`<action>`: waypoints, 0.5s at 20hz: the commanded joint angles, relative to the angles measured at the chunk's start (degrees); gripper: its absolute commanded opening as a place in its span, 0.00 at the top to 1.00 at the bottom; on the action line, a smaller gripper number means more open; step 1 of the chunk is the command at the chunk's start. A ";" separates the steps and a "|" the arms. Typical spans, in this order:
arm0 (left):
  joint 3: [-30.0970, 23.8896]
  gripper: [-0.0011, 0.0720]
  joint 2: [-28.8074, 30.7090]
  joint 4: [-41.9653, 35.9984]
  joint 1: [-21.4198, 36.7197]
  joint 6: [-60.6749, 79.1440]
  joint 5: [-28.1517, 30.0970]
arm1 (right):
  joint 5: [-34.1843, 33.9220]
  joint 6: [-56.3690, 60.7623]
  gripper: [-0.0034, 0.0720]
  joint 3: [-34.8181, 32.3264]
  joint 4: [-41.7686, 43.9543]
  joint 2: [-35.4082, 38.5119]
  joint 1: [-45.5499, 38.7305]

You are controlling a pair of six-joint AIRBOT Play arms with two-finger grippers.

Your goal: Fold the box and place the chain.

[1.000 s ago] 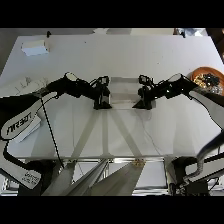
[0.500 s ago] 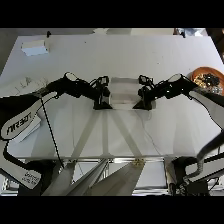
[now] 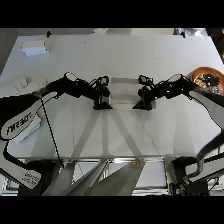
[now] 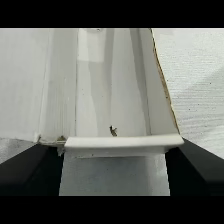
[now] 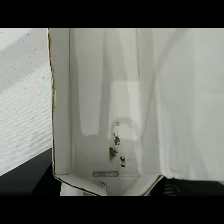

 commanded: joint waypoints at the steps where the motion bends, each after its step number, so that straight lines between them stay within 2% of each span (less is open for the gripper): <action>1: -0.04 0.60 0.02 0.07 -0.04 0.02 -0.02 | 1.14 0.09 0.57 0.04 0.28 -0.02 0.04; 10: -0.04 0.60 0.02 0.07 -0.04 0.02 0.00 | 3.17 0.04 0.57 0.04 1.44 -0.02 0.04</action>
